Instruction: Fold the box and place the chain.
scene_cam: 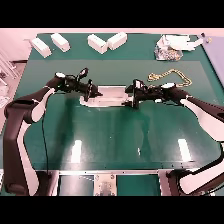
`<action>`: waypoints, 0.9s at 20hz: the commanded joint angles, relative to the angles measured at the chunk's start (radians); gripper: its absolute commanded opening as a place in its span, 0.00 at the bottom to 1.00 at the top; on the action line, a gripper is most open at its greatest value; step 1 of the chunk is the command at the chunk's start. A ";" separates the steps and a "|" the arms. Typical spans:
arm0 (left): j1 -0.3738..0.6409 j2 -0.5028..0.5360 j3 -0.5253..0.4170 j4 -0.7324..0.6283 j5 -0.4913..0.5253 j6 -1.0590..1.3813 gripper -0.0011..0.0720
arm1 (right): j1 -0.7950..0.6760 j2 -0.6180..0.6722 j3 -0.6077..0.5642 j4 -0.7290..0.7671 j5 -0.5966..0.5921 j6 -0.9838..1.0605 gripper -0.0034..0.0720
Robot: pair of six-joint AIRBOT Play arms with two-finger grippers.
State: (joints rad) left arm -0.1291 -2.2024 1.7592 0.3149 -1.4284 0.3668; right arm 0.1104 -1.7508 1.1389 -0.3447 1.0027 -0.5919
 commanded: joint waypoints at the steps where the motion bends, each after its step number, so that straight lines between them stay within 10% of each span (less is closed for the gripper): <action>1: 0.000 0.001 0.000 0.000 0.003 0.000 0.04 | 0.000 -0.046 0.036 -0.034 0.059 0.004 0.96; 18: 0.000 0.001 0.000 -0.001 -0.003 0.000 0.04 | 0.001 -0.181 0.203 -0.094 0.204 0.061 0.96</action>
State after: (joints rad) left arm -0.1295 -2.2024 1.7588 0.3141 -1.4319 0.3668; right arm 0.1108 -1.9175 1.3258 -0.4377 1.1969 -0.5373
